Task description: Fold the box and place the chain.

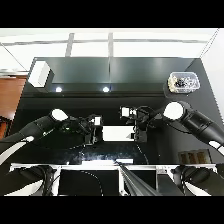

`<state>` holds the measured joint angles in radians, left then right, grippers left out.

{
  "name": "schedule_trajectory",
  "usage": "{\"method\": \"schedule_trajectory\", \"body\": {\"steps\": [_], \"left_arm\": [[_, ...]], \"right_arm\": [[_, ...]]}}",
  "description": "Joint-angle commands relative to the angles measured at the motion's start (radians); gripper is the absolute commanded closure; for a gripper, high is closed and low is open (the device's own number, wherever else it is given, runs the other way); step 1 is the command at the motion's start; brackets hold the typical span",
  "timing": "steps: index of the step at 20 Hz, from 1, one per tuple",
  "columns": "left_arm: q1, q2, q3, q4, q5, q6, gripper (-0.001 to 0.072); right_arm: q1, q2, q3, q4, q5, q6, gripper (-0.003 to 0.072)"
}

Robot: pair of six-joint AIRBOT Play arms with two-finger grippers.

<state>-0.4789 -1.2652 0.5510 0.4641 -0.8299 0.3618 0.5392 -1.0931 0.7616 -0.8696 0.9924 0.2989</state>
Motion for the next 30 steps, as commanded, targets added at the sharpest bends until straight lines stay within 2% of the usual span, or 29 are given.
{"method": "schedule_trajectory", "body": {"steps": [1,5,6,7,8,10,18,20,30], "left_arm": [[0.000,-0.001,0.000,0.000,0.000,0.001,0.0242],[0.000,-0.001,0.000,0.000,0.000,0.001,0.0242],[0.000,-0.001,0.000,0.000,0.000,0.001,0.0242],[0.000,-0.001,0.000,0.000,0.000,0.001,0.0242],[0.000,-0.001,0.000,0.000,0.000,0.001,0.0242],[0.000,-0.001,0.000,0.000,0.000,0.001,0.0242],[0.000,-0.001,0.000,0.000,0.000,0.001,0.0242],[0.000,-0.001,0.000,0.000,0.000,0.001,0.0242],[0.000,-0.001,0.000,0.001,0.000,0.001,0.0242]], "right_arm": [[0.001,-0.003,-0.001,0.005,-0.013,0.029,0.0248],[0.001,-0.003,-0.001,0.004,-0.014,0.053,0.0253],[0.001,-0.003,-0.001,0.004,-0.014,0.054,0.0342],[0.001,-0.003,-0.001,0.005,-0.014,0.061,0.0389],[0.001,-0.003,-0.001,0.005,-0.013,0.061,0.0389],[0.001,-0.003,-0.008,0.005,-0.013,0.064,0.0438],[0.001,-0.003,-0.030,0.005,-0.013,0.065,0.0436],[0.001,-0.003,-0.029,0.005,-0.014,0.072,0.0341],[0.001,-0.004,-0.031,0.006,-0.013,0.087,0.0343]]}}
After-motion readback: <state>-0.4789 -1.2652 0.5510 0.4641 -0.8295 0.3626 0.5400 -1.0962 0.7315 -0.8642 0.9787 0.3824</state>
